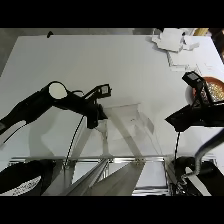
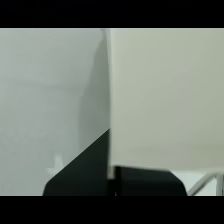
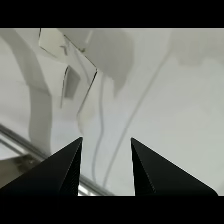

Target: Fold the box and place the chain.

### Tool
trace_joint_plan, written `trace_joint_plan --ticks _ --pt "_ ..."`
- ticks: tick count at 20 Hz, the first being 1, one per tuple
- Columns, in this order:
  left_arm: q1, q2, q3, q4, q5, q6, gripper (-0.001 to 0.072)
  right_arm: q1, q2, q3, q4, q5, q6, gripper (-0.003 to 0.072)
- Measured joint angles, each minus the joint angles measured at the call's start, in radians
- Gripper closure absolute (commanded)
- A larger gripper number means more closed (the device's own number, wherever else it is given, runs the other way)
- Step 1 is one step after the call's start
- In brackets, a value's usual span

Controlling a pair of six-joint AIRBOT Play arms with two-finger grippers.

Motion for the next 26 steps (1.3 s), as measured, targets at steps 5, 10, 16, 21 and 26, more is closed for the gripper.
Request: trace_joint_plan --ticks 5,10,16,21,26 --pt "-0.017 -0.013 -0.050 0.004 0.065 0.079 0.0705 0.000 0.023 0.009 0.001 0.006 -0.010 0.0349" --pt "-0.054 -0.056 -0.059 -0.002 0.193 0.147 0.0706 0.000 0.027 0.010 0.001 0.005 -0.013 0.0349" --pt "-0.071 -0.140 -0.061 -0.085 0.277 0.292 0.0707 0.000 0.027 0.010 0.001 -0.011 -0.014 0.0349" --pt "-0.071 -0.171 -0.034 -0.166 0.278 0.450 0.0709 0.000 0.027 -0.011 0.002 -0.030 -0.057 0.0348" --pt "-0.072 -0.225 0.055 -0.135 0.229 0.436 0.0707 0.000 0.027 -0.089 0.008 -0.064 -0.128 0.0348"
